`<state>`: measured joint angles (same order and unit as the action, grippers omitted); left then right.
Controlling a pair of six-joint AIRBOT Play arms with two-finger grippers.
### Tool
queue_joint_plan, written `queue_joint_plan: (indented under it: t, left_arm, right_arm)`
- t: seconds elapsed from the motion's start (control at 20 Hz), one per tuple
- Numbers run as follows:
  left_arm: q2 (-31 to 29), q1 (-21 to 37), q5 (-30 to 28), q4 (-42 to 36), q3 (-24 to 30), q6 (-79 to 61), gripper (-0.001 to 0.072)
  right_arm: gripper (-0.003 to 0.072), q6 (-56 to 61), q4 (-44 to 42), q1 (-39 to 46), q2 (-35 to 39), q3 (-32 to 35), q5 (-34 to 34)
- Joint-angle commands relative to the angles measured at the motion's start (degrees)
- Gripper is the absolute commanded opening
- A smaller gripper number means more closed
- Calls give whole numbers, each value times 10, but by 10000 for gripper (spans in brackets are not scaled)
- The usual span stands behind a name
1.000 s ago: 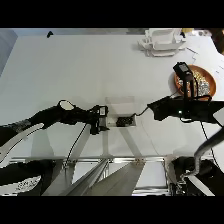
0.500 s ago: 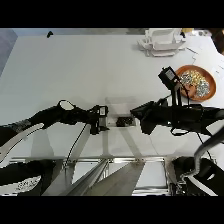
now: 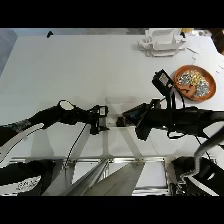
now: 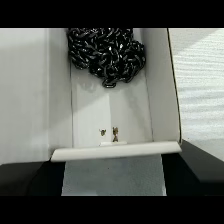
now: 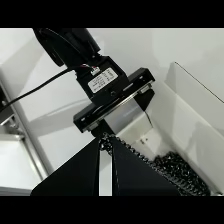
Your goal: Fold the box and place the chain.
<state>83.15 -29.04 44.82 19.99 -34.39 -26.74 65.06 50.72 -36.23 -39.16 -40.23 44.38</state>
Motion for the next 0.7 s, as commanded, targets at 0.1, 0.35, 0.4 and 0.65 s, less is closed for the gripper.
queue_joint_plan:
  t: [0.1, 0.35, 0.4, 0.65]
  left_arm:
    - [0, 0, 0, 0, 0, 0, 271]
    - [0, 0, 0, 0, 0, 0, 271]
    - [0, 0, 0, 0, 0, 0, 271]
    - [0, 0, 0, 0, 0, 0, 271]
  right_arm:
    - [17, -10, 11, -1, -73, 7, -25]
    - [17, -8, 35, -1, -146, 13, -73]
    - [17, -8, 37, -1, -158, 13, -85]
    - [19, -8, 37, -1, -204, 13, -93]
